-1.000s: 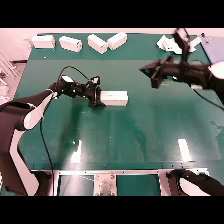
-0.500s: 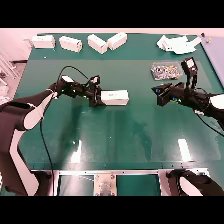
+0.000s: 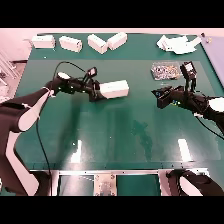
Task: Fold the box and place the chain.
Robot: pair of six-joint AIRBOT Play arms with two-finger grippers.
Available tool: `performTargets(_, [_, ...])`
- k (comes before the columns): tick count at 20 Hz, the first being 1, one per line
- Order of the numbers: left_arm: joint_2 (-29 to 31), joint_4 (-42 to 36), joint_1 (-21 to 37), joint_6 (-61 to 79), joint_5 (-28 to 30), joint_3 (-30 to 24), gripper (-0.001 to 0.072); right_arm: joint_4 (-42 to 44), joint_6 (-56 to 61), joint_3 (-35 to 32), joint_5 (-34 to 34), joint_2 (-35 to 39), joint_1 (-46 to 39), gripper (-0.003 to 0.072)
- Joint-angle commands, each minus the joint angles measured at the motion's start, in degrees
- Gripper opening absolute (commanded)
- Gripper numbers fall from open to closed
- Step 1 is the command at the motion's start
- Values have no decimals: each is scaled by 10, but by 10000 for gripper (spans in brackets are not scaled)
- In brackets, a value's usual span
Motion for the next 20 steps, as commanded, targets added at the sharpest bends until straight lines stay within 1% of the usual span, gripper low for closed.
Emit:
performTargets(1, [54, -2, 28, -87, 45, -8, 13, 1, 1, -1, 0, 0, 0, 3])
performTargets(3, [106, -2, 51, -106, 85, -37, 13, 6, 3, -1, 0, 0, 0, 3])
performTargets(6, [197, -5, 80, -130, 170, -107, 13, 21, 3, -1, -2, 0, 0, 4])
performTargets(9, [285, -5, 99, -157, 280, -197, 13, 21, 14, -1, -2, 0, 0, 4])
performTargets(12, [366, -6, 113, -199, 398, -303, 14, 33, 17, -1, -2, 0, 0, 4])
performTargets(14, [409, -5, 115, -230, 455, -363, 15, 42, 17, -1, -2, 0, 0, 4])
performTargets(16, [434, -6, 115, -280, 499, -409, 15, 51, 17, -1, -2, 0, 0, 3])
performTargets(19, [441, -6, 115, -313, 542, -463, 17, 68, 17, -1, -2, 0, 0, 4])
performTargets(20, [442, -6, 115, -323, 567, -478, 17, 73, 17, -1, -2, 0, 0, 3])
